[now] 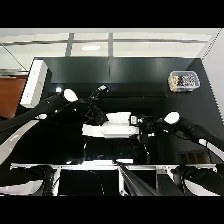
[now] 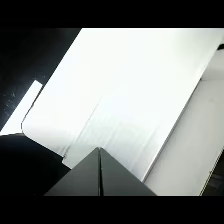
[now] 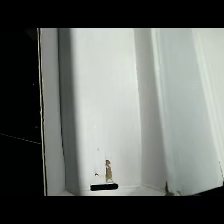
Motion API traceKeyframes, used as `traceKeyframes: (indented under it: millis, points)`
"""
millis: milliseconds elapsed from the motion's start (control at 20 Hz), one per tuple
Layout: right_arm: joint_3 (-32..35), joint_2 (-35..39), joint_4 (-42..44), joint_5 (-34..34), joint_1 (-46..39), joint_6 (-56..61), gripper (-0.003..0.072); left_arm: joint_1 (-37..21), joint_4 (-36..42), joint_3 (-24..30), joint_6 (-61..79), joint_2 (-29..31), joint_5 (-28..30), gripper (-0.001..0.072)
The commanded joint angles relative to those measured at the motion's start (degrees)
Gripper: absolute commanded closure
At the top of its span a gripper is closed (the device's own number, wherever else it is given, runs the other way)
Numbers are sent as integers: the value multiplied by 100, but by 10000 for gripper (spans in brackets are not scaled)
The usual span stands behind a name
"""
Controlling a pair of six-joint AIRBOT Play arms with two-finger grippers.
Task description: Fold the box and place the chain.
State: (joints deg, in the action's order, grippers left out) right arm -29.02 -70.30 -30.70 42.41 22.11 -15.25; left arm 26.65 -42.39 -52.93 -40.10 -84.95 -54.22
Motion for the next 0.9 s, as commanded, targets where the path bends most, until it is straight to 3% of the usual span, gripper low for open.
traceKeyframes:
  millis: [0, 150, 250, 400, 600, 650, 750, 800, 850]
  points:
    - [-2, -2, -17, -9, 11, -2, 250, -162, -363, -258, -114, -37, -577, 686]
    - [-2, -2, -17, -9, 11, 0, 250, -531, -420, -446, -501, 354, -1488, 686]
    - [-2, -2, -17, -9, 11, 0, 250, -730, -990, -428, -588, 807, -1777, 686]
    - [-2, -2, -17, -13, 11, 0, 250, -1040, -1309, -26, -658, 1641, -1493, 686]
    - [-2, -2, -11, -46, 11, 31, 250, -1093, -87, 1215, 640, 2461, -772, 665]
    - [-2, -2, -13, -44, 11, 28, 250, -1091, -50, 1464, 868, 2465, -732, 518]
    - [-2, -2, -13, -44, 11, 28, 250, -1034, -328, 1792, 1652, 2382, -691, 89]
    - [-2, -2, -13, -44, 13, 28, 250, -946, -527, 1899, 2304, 2330, -667, -2]
    - [-2, -2, -15, -46, 17, 28, 250, -789, -844, 1930, 2929, 2297, -710, -3]
